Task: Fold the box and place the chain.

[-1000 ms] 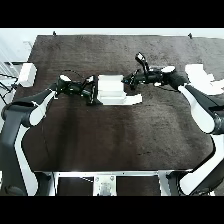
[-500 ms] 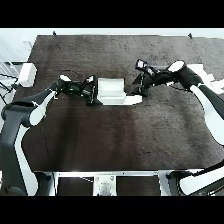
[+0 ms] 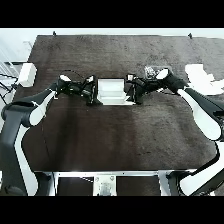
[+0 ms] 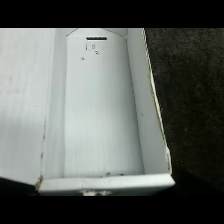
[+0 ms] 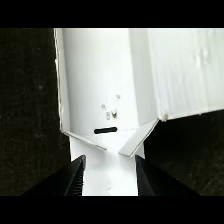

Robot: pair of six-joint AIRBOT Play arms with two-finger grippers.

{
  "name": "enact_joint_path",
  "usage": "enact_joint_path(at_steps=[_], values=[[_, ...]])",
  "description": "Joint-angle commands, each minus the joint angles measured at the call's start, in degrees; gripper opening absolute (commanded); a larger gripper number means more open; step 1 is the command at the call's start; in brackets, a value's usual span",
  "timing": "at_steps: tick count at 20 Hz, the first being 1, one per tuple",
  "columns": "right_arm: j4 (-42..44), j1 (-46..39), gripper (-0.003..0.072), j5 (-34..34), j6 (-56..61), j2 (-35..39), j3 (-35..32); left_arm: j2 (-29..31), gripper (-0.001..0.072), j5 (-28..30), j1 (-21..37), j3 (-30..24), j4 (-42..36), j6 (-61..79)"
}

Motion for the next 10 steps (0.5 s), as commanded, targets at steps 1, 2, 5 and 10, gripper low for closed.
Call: enact_joint_path(at_steps=[1,2,5,10], values=[[0.63,0.57,0.0363,-2.29,-0.28,-0.37,-0.04,-0.02,0.0528,0.02,0.02,0.02,0.0,0.02],[0.81,0.79,0.0363,-2.47,-0.28,-0.37,-0.04,-0.02,0.0527,0.02,0.02,0.02,0.0,0.04],[2.6,1.62,0.0291,-2.43,-0.31,-0.37,-0.07,-0.02,0.0527,0.02,0.02,0.02,0.0,0.02],[6.36,3.98,0.018,-3.28,-3.32,-1.62,-0.09,-0.02,0.0527,0.02,0.02,0.02,0.0,0.02]])
